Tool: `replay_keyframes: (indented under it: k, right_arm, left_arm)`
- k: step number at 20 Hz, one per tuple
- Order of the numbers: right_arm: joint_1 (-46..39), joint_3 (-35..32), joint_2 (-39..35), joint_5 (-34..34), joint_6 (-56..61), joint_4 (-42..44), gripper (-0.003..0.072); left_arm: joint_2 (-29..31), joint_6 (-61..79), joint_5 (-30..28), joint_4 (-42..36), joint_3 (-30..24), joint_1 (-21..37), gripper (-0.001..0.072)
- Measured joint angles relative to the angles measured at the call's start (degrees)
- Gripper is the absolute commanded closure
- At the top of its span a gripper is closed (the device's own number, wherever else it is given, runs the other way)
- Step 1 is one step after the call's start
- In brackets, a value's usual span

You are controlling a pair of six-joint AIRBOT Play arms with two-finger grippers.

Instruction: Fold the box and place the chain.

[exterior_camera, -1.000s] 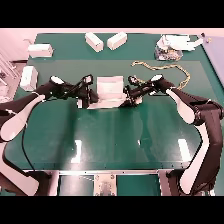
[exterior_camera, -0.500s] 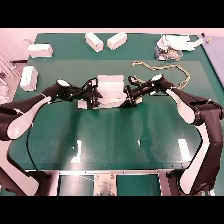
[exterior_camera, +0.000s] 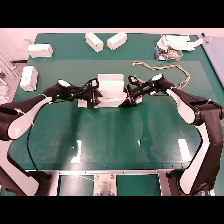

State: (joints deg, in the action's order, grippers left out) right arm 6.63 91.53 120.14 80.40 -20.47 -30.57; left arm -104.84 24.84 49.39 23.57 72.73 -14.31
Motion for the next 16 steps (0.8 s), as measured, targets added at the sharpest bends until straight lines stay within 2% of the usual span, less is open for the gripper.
replay_keyframes:
  k: [1,2,8,16]
  right_arm:
    - [0.02,0.0,0.0,0.22,0.0,-0.04,0.0188]
    - [0.02,0.0,0.0,0.31,0.0,-0.07,0.0188]
    - [0.02,0.0,0.0,-0.07,0.0,0.09,0.0188]
    - [0.0,-0.02,0.02,0.61,-0.24,-0.31,0.0188]
  left_arm:
    - [-0.04,0.37,-0.48,0.17,-0.02,0.02,0.0644]
    - [0.02,0.61,-1.11,0.0,0.0,0.04,0.0689]
    - [0.13,2.27,-2.19,-0.13,-0.02,1.27,0.0691]
    - [3.19,3.39,2.64,-1.86,0.02,6.75,0.0691]
